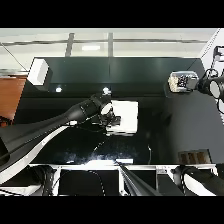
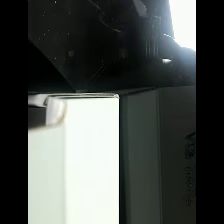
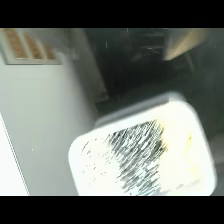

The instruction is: Fold the box and place the chain.

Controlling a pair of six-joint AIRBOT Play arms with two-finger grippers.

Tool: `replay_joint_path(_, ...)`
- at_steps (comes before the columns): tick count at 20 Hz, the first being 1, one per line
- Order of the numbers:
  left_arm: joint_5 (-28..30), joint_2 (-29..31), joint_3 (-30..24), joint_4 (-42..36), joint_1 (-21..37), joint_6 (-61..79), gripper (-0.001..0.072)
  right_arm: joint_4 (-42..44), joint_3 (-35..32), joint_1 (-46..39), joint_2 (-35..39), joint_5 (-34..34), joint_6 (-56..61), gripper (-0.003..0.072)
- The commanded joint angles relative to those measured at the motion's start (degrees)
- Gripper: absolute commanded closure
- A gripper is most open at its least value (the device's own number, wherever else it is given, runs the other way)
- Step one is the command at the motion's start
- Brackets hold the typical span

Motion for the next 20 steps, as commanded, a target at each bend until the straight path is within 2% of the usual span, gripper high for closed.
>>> replay_joint_path(1, 0.0, 0.0, 0.0, 0.0, 0.0, 0.0, 0.0683, 14.1, 6.3, -9.3, -12.9, -8.8, -10.8, -0.0027)
replay_joint_path(3, 0.0, 0.0, 0.0, 0.0, 0.0, 0.0, 0.0683, 27.1, 17.3, -12.0, -22.8, -2.6, -21.2, -0.0027)
replay_joint_path(5, 0.0, 0.0, 0.0, 0.0, 0.1, 0.0, 0.0683, 29.2, 26.7, -12.6, -30.4, 3.1, -22.6, -0.0025)
replay_joint_path(6, 0.0, 0.0, 0.0, 0.0, 0.0, 0.0, 0.0683, 28.7, 30.2, -12.6, -33.2, 4.8, -23.0, 0.0001)
replay_joint_path(7, 0.0, 0.0, 0.0, 0.0, 0.0, 0.0, 0.0683, 28.7, 33.0, -12.6, -35.6, 5.8, -24.5, 0.0069)
replay_joint_path(10, 0.0, 0.0, 0.0, 0.0, 0.0, 0.0, 0.0683, 28.1, 36.5, -12.6, -39.4, 5.2, -25.5, 0.0078)
replay_joint_path(11, 0.0, 0.0, 0.0, 0.0, 0.0, 0.0, 0.0683, 27.8, 36.6, -12.6, -40.0, 4.5, -25.5, 0.0132)
replay_joint_path(17, 0.0, 0.0, 0.0, 0.0, 0.1, 0.0, 0.0683, 25.2, 36.6, -12.6, -42.6, 4.8, -26.9, 0.0139)
replay_joint_path(18, 0.0, 0.0, 0.0, 0.0, 0.0, 0.0, 0.0683, 25.2, 36.6, -12.6, -42.8, 4.9, -26.9, 0.0238)
replay_joint_path(19, 0.0, 0.0, 0.0, 0.0, 0.0, 0.0, 0.0683, 25.2, 36.6, -12.6, -42.9, 4.9, -26.9, 0.0272)
replay_joint_path(20, 0.0, 0.0, 0.0, 0.0, 0.0, 0.0, 0.0683, 25.2, 36.6, -12.5, -42.9, 4.9, -26.9, 0.0429)
